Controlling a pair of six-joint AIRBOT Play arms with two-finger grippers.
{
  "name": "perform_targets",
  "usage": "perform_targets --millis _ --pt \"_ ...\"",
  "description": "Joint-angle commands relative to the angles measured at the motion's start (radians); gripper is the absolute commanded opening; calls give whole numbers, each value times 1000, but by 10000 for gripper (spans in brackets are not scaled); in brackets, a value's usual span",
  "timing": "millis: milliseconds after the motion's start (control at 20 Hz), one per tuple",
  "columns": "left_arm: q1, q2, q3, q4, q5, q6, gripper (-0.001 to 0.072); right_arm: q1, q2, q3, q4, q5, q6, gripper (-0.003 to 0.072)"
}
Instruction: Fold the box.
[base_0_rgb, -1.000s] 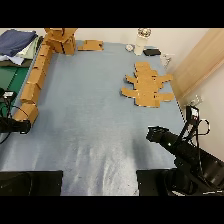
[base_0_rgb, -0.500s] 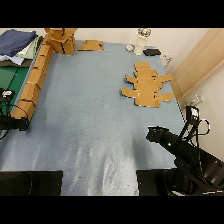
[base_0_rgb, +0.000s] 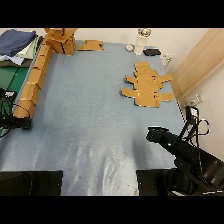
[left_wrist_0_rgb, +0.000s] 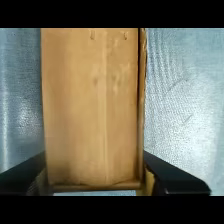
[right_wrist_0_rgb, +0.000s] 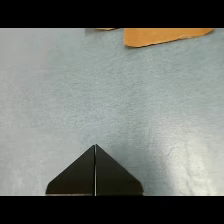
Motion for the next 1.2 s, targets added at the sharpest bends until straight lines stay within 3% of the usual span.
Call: perform_targets --millis 0,250,600,850,900,950,1000,1150 --pt "2 -13 0 0 10 2 719 0 0 0 16 0 0 1" --pt "3 13 7 66 -69 1 719 0 0 0 20 1 0 1" --pt "15 195 52 99 -524 -65 719 0 0 0 19 1 -3 1" --pt "14 278 52 86 -785 -172 716 0 -1 0 25 0 -28 2" --pt "13 285 52 67 -836 -174 555 0 -1 0 37 0 -28 2" --pt "6 290 52 29 -885 -173 221 0 -3 0 52 1 -28 2" --pt "-12 291 52 -16 -926 -171 13 0 -12 0 68 1 -28 2" --pt "-154 305 55 -235 -945 -188 11 0 -78 1 113 12 -28 3"
